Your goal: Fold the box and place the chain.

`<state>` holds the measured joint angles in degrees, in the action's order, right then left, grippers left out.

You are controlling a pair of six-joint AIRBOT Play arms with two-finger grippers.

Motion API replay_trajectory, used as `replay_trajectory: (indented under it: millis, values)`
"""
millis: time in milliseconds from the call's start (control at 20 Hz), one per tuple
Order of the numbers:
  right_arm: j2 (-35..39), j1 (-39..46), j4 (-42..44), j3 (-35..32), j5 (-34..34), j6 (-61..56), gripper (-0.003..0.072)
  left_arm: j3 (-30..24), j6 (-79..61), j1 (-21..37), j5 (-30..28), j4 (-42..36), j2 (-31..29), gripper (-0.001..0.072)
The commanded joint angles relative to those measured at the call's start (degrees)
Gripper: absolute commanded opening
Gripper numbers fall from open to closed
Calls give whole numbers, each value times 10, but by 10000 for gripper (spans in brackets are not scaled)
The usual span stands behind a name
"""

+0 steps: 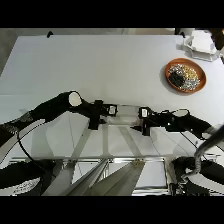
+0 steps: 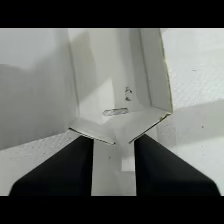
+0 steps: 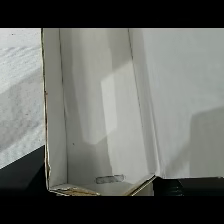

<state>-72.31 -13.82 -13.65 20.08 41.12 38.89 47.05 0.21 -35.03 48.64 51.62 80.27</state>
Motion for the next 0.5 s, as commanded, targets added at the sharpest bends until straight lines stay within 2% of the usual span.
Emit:
replay_trajectory:
  millis: [0,450]
  values:
    - [0,0,0,0,0,0,436,0,0,-9,-23,-1,0,198]
    - [0,0,0,0,0,0,436,0,0,-22,-33,-5,0,191]
